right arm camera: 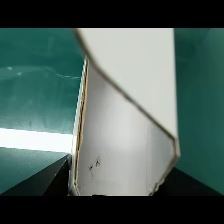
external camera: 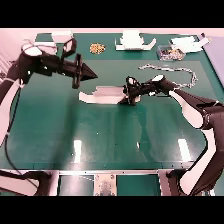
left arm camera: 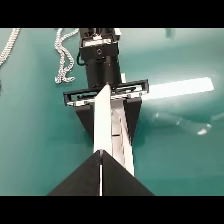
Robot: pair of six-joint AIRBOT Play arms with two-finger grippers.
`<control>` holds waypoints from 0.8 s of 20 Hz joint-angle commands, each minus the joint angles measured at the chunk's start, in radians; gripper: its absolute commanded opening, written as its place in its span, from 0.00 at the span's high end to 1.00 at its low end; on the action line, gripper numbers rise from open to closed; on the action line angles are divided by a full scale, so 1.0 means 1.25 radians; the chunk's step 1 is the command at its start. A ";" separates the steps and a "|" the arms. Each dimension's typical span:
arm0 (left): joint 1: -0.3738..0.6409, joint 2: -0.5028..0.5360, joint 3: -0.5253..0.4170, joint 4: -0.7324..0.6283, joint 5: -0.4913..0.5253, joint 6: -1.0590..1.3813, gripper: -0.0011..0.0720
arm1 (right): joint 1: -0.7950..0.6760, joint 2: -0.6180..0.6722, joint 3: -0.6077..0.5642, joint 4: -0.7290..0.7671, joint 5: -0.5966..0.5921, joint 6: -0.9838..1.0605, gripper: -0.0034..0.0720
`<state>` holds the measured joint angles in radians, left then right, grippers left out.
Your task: Fold the box and place the chain.
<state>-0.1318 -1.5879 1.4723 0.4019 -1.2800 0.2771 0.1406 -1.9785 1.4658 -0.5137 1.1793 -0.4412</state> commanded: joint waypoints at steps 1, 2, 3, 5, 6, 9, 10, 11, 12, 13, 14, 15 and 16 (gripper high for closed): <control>-0.010 0.074 -0.200 -0.087 0.182 0.117 0.97 | 0.000 0.000 0.000 0.000 0.000 0.000 0.27; -0.010 0.077 -0.234 -0.094 0.182 0.136 0.97 | 0.000 0.000 0.000 0.000 0.000 0.000 0.26; -0.010 0.077 -0.266 -0.094 0.183 0.143 0.97 | 0.000 0.000 0.000 0.000 0.000 0.000 0.27; -0.010 0.076 -0.313 -0.096 0.192 0.173 0.97 | 0.000 0.000 0.000 0.000 0.000 0.000 0.26; -0.010 0.071 -0.328 -0.099 0.199 0.178 0.97 | 0.000 0.000 0.000 0.000 0.000 0.000 0.26; -0.010 0.024 -0.333 -0.124 0.161 0.192 0.97 | 0.000 0.000 0.000 0.000 0.000 0.000 0.27; -0.010 0.004 -0.332 -0.145 0.153 0.209 0.96 | 0.000 0.000 0.000 0.000 0.000 0.000 0.26; -0.010 -0.014 -0.331 -0.171 0.154 0.230 0.96 | 0.000 0.000 0.000 0.000 0.000 0.000 0.26; -0.010 -0.031 -0.330 -0.199 0.156 0.255 0.96 | 0.000 0.000 0.000 0.000 0.000 0.000 0.27; -0.010 -0.046 -0.330 -0.236 0.159 0.278 0.96 | 0.000 0.000 0.000 0.000 0.000 0.000 0.26; -0.010 -0.057 -0.330 -0.263 0.165 0.295 0.96 | 0.000 0.000 0.000 0.000 0.000 0.000 0.26; -0.010 -0.063 -0.330 -0.283 0.171 0.311 0.96 | 0.000 0.000 0.000 0.000 0.000 0.000 0.27; -0.010 -0.064 -0.330 -0.292 0.189 0.319 0.96 | 0.000 0.000 0.000 0.000 0.000 0.000 0.26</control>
